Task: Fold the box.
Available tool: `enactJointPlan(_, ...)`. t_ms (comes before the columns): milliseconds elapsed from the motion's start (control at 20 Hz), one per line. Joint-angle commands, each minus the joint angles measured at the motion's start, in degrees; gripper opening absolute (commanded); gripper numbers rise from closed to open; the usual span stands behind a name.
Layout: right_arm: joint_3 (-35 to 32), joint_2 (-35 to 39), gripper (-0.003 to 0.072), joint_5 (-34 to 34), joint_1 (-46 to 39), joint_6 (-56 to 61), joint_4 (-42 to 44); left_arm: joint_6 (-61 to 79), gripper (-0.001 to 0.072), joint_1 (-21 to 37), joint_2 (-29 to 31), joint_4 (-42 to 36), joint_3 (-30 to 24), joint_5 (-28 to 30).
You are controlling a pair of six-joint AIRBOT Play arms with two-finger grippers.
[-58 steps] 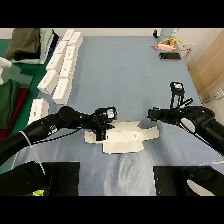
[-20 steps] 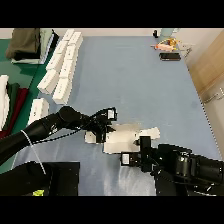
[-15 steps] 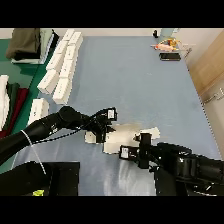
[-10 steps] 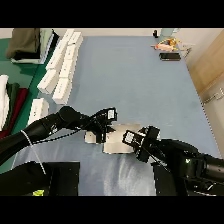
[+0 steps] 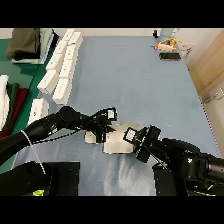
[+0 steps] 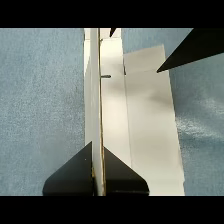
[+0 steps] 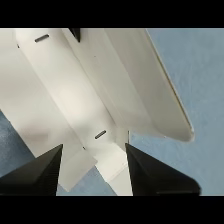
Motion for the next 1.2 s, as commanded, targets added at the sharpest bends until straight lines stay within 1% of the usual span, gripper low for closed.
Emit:
enactJointPlan(0, -0.39, 0.04, 0.0595, -0.33, 1.14, -10.62, 5.31, 0.0, 0.0015, -0.02, -0.02, 0.02, 0.02, 0.0)
enactJointPlan(50, -1.44, 0.04, 0.0595, -0.39, 1.86, -14.6, 8.26, 0.0, 0.0015, -0.02, -0.02, 0.0, 0.02, 0.0)
enactJointPlan(100, -3.02, 0.04, 0.0596, -0.85, 2.58, -15.67, 9.05, 0.0, 0.0015, -0.02, -0.02, 0.0, 0.02, 0.0)
enactJointPlan(250, -6.97, 0.02, 0.0596, -5.84, 3.08, -15.5, 7.67, 0.0, 0.0015, -0.02, -0.02, 0.0, 0.02, 0.0)
enactJointPlan(400, -7.78, -1.66, 0.0596, -7.96, 2.49, -15.26, 4.59, 0.0, 0.0015, -0.02, -0.02, -0.11, 0.02, 0.02)
enactJointPlan(500, -7.78, -3.8, 0.0596, -9.51, 2.01, -12.59, 2.08, 0.0, 0.0015, -0.02, -0.02, -0.13, 0.02, 0.02)
enactJointPlan(650, -7.56, -5.38, 0.0595, -11.67, 1.97, -2.93, -3.41, 0.0, 0.0015, -0.02, -0.02, -0.13, 0.02, 0.02)
enactJointPlan(750, -6.49, -5.05, 0.0596, -9.86, 1.97, 3.08, -5.6, 0.0, 0.0015, -0.02, -0.02, -0.13, 0.02, 0.02)
enactJointPlan(900, -4.44, -4.76, 0.0596, -5.33, 1.97, 8.59, -8.11, 0.0, 0.0015, -0.02, -0.02, -0.13, 0.02, 0.0)
enactJointPlan(1150, -3.32, -1.95, 0.0599, -3.04, 1.95, 12.55, -9.68, 0.0, 0.0015, -0.02, -0.02, -0.13, 0.02, 0.02)
